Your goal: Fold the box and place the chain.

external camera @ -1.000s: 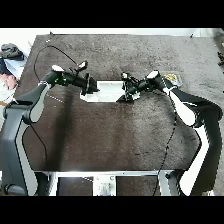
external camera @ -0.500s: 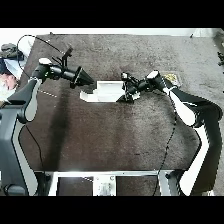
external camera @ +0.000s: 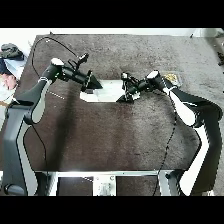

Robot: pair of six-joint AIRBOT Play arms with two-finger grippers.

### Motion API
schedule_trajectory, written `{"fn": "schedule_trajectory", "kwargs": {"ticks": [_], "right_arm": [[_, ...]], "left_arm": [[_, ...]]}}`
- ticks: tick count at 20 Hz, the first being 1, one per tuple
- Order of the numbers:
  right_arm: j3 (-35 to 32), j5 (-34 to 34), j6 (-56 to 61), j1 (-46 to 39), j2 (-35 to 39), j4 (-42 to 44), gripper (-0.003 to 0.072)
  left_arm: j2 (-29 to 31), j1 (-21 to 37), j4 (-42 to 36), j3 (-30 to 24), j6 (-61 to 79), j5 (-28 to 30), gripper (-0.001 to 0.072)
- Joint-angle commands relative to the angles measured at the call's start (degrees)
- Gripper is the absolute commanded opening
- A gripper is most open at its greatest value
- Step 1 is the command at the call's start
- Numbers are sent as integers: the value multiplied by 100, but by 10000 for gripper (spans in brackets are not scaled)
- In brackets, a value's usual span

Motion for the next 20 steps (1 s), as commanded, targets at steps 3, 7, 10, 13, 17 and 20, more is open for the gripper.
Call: {"fn": "schedule_trajectory", "kwargs": {"ticks": [3, 7, 10, 13, 17, 20], "right_arm": [[-2, 2, 2, -4, -4, 2, 453], [-2, 2, 2, -4, -4, 2, 454], [-4, 2, 2, -4, -4, 2, 453], [-2, 2, 2, -4, -4, 2, 453], [-2, 2, 2, -4, -4, 2, 454], [-2, 2, 2, -4, -4, 2, 454]], "left_arm": [[-2, -63, -68, 0, -4, 997, 41], [-2, -61, -66, -24, -7, 1425, 41], [-7, -63, -37, -208, -7, 1738, 41], [-7, -63, 72, -363, -7, 1908, 41], [-9, -63, 146, -382, -50, 2114, 40], [-9, -70, 468, -382, -175, 2162, 11]]}}
